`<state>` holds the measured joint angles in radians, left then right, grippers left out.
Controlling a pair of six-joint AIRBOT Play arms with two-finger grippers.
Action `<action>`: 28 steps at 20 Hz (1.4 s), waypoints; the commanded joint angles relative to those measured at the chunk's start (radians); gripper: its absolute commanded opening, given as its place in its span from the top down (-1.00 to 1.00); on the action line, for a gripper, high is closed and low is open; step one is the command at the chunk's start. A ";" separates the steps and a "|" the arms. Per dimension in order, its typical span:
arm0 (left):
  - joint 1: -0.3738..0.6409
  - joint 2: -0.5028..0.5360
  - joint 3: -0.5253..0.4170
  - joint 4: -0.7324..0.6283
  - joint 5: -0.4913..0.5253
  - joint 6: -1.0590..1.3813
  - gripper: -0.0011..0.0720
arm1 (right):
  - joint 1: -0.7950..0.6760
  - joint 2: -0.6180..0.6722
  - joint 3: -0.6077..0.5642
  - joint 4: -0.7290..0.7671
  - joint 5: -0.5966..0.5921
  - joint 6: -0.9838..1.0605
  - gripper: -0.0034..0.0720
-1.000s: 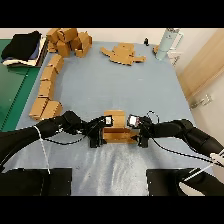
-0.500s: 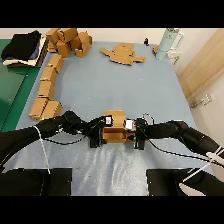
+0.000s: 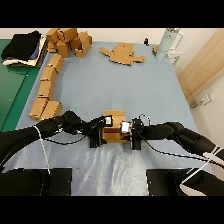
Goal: Fold the box.
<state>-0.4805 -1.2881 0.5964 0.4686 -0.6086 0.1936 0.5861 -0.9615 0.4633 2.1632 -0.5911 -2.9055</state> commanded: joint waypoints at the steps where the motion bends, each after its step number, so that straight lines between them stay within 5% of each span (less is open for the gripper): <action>1: 0.000 0.000 0.001 -0.001 -0.001 -0.002 -0.43 | 0.008 -0.028 0.001 0.003 0.032 -0.002 -0.45; 8: 0.000 0.000 0.001 -0.001 0.000 -0.002 -0.43 | 0.008 -0.034 0.001 0.000 0.034 -0.002 -0.53; 9: 0.000 0.000 0.001 -0.001 0.000 -0.002 -0.43 | 0.008 -0.029 0.001 -0.003 0.027 0.005 -0.36; 10: 0.000 0.000 0.001 -0.001 -0.001 -0.002 -0.43 | 0.008 -0.017 0.001 -0.025 0.012 0.046 0.20; 11: 0.000 0.000 0.001 -0.001 0.000 -0.002 -0.43 | 0.006 0.006 0.004 -0.086 -0.013 0.145 0.72; 12: 0.000 0.000 0.001 -0.001 0.000 -0.002 -0.43 | 0.006 0.034 0.012 -0.165 -0.040 0.286 0.90; 17: 0.000 0.000 0.001 -0.001 -0.001 -0.002 -0.43 | -0.012 0.193 0.077 -0.864 -0.243 1.439 0.90; 19: 0.000 0.000 0.001 -0.001 0.000 -0.002 -0.43 | -0.087 0.209 0.076 -0.988 -0.359 1.690 0.90; 22: 0.000 0.000 0.001 -0.001 0.000 -0.002 -0.43 | -0.272 0.150 0.055 -0.791 -0.383 1.664 0.90; 28: 0.000 0.000 0.001 -0.001 0.000 -0.002 -0.43 | -0.368 -0.050 0.047 -0.109 -0.330 1.121 0.90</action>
